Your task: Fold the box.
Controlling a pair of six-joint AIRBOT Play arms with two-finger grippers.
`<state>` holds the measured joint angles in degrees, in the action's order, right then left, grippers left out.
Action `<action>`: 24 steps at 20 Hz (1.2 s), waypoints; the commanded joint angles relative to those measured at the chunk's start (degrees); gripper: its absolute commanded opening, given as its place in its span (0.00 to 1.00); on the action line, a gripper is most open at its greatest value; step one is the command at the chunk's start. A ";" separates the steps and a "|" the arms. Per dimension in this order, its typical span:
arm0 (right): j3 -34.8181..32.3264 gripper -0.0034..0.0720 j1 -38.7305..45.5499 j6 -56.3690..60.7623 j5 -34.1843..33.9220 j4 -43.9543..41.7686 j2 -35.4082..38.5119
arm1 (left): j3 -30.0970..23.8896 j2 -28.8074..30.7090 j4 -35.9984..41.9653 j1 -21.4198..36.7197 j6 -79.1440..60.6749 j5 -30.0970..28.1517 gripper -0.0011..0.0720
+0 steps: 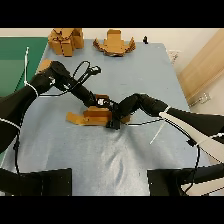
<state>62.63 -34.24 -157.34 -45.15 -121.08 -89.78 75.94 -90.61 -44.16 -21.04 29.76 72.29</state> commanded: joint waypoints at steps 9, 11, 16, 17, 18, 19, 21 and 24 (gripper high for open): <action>0.02 1.00 -0.02 0.46 -0.55 1.05 0.09 | 0.11 2.47 -2.89 0.09 0.26 1.38 0.02; 0.04 1.00 -0.02 0.44 -0.33 2.40 0.09 | 0.09 6.27 -7.19 0.39 0.31 1.51 0.02; 0.02 1.00 -0.02 0.44 -0.17 3.04 0.09 | -6.12 18.82 -16.74 8.74 -2.01 1.81 0.02; 0.02 1.00 -0.02 0.44 0.09 3.02 0.09 | -9.55 20.57 -16.63 12.07 -2.69 0.74 0.03; 0.02 1.00 -0.02 0.44 0.35 3.02 0.09 | -12.96 21.46 -16.28 15.04 -4.57 0.31 0.03; 0.02 1.00 -0.02 0.44 0.70 3.02 0.09 | -16.33 21.59 -15.34 17.55 -8.11 0.42 0.04; 0.02 1.00 -0.02 0.44 1.14 2.99 0.09 | -21.73 21.53 -11.89 19.10 -17.31 -0.26 0.59; 0.04 1.00 -0.04 0.46 1.66 2.82 0.11 | -25.90 21.53 -6.99 15.76 -28.09 -8.28 0.97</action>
<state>62.63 -34.26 -156.90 -44.12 -118.19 -89.71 54.81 -69.78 -54.94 -4.82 13.04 69.71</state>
